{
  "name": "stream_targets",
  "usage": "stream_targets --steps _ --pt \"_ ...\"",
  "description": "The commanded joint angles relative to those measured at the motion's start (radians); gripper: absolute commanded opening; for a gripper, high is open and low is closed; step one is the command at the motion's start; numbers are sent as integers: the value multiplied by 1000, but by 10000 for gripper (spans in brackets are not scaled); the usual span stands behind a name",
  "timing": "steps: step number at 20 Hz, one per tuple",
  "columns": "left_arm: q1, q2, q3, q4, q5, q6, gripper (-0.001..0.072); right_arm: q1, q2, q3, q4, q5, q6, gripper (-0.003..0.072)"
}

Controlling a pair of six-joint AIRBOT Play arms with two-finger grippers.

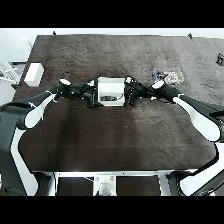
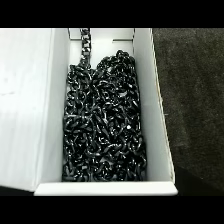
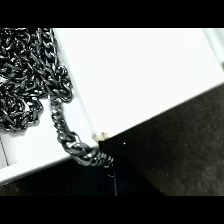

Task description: Fold the box and place the chain.

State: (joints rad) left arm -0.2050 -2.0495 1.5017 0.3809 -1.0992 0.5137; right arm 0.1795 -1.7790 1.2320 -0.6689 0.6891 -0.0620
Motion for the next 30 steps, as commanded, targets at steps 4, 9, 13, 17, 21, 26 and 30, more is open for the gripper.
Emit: stream_targets --steps 4,9,13,17,21,26,30 --pt "1 0 0 0 0 0 354 -22 171 -3 -74 -1 255 9" --pt "1 0 0 0 0 0 354 8 386 -8 -173 -1 467 8" --pt "1 0 0 0 0 0 354 71 529 -8 -219 -2 534 8" --pt "1 0 0 0 0 0 354 151 578 -5 -219 -66 534 9" --pt "1 0 0 0 0 0 354 217 579 17 -219 -151 534 8" --pt "1 0 0 0 0 0 354 230 571 24 -219 -152 534 8" --pt "1 0 0 0 0 0 354 231 513 23 -196 -153 535 9"
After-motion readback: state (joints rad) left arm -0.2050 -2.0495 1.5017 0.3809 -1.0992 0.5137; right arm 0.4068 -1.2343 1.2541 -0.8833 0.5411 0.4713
